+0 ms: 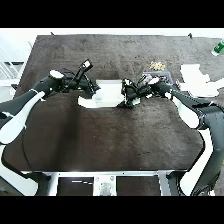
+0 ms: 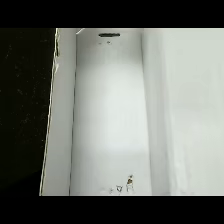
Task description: Fold the box and place the chain.
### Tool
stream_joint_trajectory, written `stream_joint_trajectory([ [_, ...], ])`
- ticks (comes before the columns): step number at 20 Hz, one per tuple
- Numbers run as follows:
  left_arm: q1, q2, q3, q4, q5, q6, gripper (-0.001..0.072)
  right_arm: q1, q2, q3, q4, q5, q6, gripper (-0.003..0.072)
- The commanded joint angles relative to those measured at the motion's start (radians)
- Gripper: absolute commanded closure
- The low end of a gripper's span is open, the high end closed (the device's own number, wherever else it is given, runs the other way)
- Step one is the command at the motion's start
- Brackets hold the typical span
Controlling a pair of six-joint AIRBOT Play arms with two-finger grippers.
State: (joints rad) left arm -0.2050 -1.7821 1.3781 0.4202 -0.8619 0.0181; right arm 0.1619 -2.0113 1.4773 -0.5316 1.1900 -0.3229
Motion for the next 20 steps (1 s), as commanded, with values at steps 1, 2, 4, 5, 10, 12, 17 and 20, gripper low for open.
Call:
stream_joint_trajectory([
  [1, 0.002, -0.033, 0.044, 0.026, 0.065, -0.013, 0.0692, 0.001, 0.0, 0.0, 0.0, 0.0, 0.0, 0.0109],
  [2, 0.002, -0.042, 0.05, 0.025, 0.068, -0.014, 0.0691, 0.001, 0.0, 0.0, 0.0, 0.0, 0.0, 0.0109],
  [4, 0.001, -0.06, 0.054, 0.028, 0.061, -0.014, 0.0691, 0.001, 0.0, 0.0, 0.0, 0.0, 0.0, 0.0108],
  [5, 0.002, -0.069, 0.055, 0.029, 0.061, -0.015, 0.0692, 0.001, 0.0, 0.0, 0.0, 0.0, 0.0, 0.0109],
  [10, 0.0, -0.092, 0.054, 0.063, 0.042, -0.014, 0.0691, 0.001, 0.0, 0.001, 0.0, 0.0, 0.0, 0.0108],
  [12, 0.0, -0.097, 0.054, 0.077, 0.04, -0.014, 0.0691, 0.001, 0.0, 0.0, 0.0, 0.0, 0.0, 0.0109],
  [17, 0.001, -0.093, 0.055, 0.078, 0.042, -0.002, 0.069, 0.001, 0.0, 0.0, 0.0, 0.0, 0.0, 0.0108],
  [20, 0.007, -0.092, 0.114, 0.129, -0.023, -0.034, 0.069, 0.001, 0.0, 0.0, 0.0, 0.0, 0.0, 0.0108],
])
